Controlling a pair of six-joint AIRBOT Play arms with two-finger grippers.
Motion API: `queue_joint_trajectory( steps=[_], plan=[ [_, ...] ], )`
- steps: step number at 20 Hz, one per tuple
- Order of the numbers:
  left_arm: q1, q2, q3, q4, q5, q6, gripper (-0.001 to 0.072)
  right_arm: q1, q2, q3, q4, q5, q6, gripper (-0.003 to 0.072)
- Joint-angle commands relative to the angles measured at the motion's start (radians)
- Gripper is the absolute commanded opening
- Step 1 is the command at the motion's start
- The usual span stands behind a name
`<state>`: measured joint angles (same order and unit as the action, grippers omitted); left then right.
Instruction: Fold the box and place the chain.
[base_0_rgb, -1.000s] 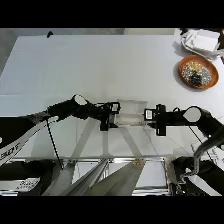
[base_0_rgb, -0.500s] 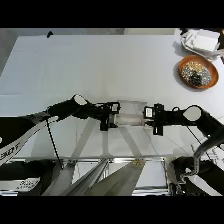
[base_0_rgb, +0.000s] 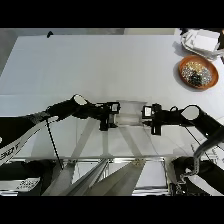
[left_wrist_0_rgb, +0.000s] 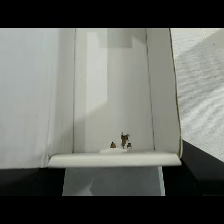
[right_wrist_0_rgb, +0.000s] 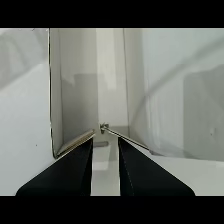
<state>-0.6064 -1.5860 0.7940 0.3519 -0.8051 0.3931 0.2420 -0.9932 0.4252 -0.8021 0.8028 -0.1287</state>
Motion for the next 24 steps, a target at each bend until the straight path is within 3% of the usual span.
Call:
queue_joint_trajectory(
  steps=[1,3,4,8,10,12,14,20,24],
  plan=[
    [0.000,0.000,0.001,0.000,0.000,0.000,0.0332,0.041,-0.020,0.000,0.019,-0.039,-0.014,0.0158],
    [0.000,0.000,0.001,0.000,0.000,0.000,0.0332,0.052,-0.041,0.000,0.020,-0.046,-0.014,0.0162],
    [0.000,0.000,0.001,0.000,0.000,0.000,0.0332,0.052,-0.051,0.000,0.020,-0.057,-0.013,0.0199],
    [0.000,0.000,0.001,0.000,0.000,0.000,0.0332,0.052,-0.058,0.000,0.034,-0.086,-0.011,0.0468],
    [0.000,0.000,0.001,0.000,0.000,0.000,0.0332,0.052,-0.058,0.000,0.053,-0.085,-0.011,0.0500],
    [0.000,0.000,0.001,0.000,0.000,0.000,0.0332,0.052,-0.056,0.000,0.054,-0.080,-0.008,0.0397],
    [0.000,0.000,0.001,0.000,0.000,0.000,0.0332,0.052,-0.036,0.000,0.043,-0.035,0.026,0.0005],
    [0.000,0.000,0.001,0.000,0.001,0.000,0.0332,0.051,0.201,0.000,-0.277,0.083,0.329,0.0011],
    [0.000,0.000,0.001,0.000,0.001,0.000,0.0332,0.051,0.377,0.000,-0.386,0.122,0.603,0.0010]
  ],
)
